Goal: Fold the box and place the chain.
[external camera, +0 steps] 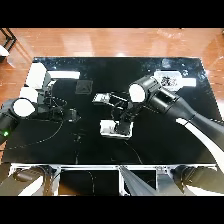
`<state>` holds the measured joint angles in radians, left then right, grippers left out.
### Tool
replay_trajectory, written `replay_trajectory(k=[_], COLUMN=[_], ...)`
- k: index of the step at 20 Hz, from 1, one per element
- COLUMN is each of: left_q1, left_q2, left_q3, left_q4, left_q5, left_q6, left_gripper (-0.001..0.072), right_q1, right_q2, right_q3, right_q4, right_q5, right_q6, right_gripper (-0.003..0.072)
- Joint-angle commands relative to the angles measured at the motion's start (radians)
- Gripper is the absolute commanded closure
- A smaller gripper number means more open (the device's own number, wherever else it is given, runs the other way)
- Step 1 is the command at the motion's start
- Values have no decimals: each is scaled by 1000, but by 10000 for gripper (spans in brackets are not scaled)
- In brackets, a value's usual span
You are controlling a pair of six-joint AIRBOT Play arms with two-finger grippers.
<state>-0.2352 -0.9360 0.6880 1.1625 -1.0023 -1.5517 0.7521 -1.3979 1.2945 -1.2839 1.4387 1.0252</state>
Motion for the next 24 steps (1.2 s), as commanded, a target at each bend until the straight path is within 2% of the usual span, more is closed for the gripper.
replay_trajectory(k=[1,17,20,24], left_q1=[1,1,1,1], left_q2=[0,0,0,0], left_q3=[0,0,0,0], left_q4=[0,0,0,0], left_q5=[0,0,0,0], left_q6=[0,0,0,0], left_gripper=[80,80,80,80], right_q1=[-12,-67,-81,-154], right_q2=[22,-4,-3,-3], right_q3=[1,0,21,83], right_q4=[43,60,63,166], right_q5=[50,32,63,74], right_q6=[18,-14,-17,-13], right_gripper=[-17,-16,-16,-15])
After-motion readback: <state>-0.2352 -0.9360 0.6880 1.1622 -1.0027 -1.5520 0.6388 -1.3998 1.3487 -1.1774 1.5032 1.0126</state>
